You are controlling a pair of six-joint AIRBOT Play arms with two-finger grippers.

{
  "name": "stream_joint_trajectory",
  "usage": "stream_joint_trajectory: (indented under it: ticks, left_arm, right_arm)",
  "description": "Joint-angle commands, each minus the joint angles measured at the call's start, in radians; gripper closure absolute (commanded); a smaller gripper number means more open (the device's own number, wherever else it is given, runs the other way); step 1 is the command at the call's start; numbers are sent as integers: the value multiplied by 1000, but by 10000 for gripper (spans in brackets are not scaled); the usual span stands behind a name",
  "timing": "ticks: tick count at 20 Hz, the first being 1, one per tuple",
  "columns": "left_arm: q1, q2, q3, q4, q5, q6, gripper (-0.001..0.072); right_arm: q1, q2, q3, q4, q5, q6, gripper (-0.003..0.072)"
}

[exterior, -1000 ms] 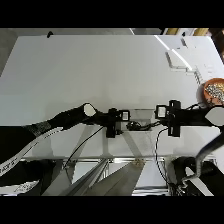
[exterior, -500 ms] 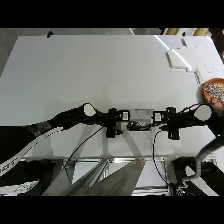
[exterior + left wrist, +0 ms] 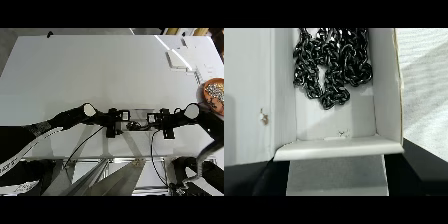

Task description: Fold the box and place the chain.

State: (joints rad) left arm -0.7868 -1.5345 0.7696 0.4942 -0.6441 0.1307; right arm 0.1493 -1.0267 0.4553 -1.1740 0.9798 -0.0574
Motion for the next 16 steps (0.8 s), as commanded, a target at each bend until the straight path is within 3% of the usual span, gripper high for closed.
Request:
stream_joint_trajectory:
  ticks: [1,7,9,16]
  left_arm:
    - [0,0,0,0,0,0,578]
    - [0,0,0,0,0,0,578]
    - [0,0,0,0,0,0,578]
    - [0,0,0,0,0,0,578]
  right_arm:
    - [3,-5,0,0,-7,1,650]
    - [3,113,0,-47,34,4,624]
    - [3,103,-1,-45,13,4,553]
    - [3,21,-1,46,-28,-39,556]
